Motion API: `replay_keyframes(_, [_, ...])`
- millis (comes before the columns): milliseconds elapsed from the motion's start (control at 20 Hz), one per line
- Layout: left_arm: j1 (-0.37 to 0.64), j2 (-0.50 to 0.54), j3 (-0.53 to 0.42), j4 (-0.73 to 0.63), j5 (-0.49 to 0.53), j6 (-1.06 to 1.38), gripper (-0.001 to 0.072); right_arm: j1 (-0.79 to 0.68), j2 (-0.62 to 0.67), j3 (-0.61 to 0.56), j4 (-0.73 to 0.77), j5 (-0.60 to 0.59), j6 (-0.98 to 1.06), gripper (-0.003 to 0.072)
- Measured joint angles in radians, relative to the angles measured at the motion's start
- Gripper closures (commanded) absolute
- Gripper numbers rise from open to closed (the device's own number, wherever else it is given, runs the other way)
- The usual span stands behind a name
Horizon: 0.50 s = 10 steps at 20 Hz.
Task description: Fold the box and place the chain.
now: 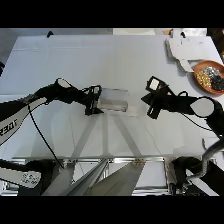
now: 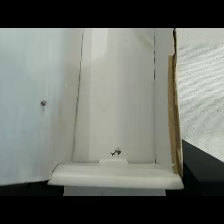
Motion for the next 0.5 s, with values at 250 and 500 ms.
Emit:
replay_keyframes(250, [0.0, 0.0, 0.0, 0.0, 0.0, 0.0, 0.0394, -0.129, -0.014, -0.003, -0.115, 0.088, 0.457, 0.0682])
replay_keyframes(500, [0.0, 0.0, 0.0, 0.0, 0.0, 0.0, 0.0394, -0.211, -0.109, -0.003, -0.044, 0.176, 0.69, 0.0683])
